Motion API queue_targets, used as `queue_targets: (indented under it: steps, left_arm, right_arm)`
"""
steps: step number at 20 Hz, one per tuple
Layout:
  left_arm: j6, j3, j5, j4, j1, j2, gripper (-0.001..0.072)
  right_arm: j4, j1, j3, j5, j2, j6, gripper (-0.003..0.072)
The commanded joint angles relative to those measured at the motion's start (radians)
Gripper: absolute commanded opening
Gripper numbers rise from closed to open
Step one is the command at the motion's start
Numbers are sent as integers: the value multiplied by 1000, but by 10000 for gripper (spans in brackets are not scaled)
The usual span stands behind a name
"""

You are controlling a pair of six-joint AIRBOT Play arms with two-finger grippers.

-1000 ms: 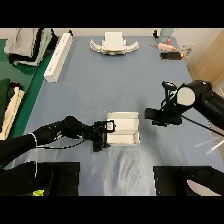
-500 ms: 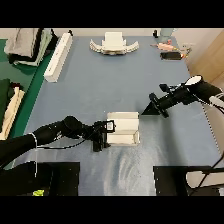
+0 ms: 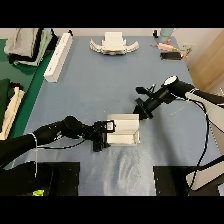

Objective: Fold the box.

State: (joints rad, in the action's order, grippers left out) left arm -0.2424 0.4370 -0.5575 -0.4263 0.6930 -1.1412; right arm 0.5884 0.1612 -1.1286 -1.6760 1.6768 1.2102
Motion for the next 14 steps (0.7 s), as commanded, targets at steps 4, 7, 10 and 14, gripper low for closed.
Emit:
queue_targets:
  steps: [4,7,10,14]
  left_arm:
    - [0,0,0,0,-1,0,408]
    - [0,0,0,0,-1,0,408]
    - [0,0,0,0,-1,0,408]
    - [0,0,0,0,-1,0,408]
  right_arm:
    - [182,191,-5,58,-148,-182,4]
    - [287,281,27,182,-250,-227,4]
    - [370,362,87,366,-334,-255,4]
    - [384,448,179,579,-418,-304,4]
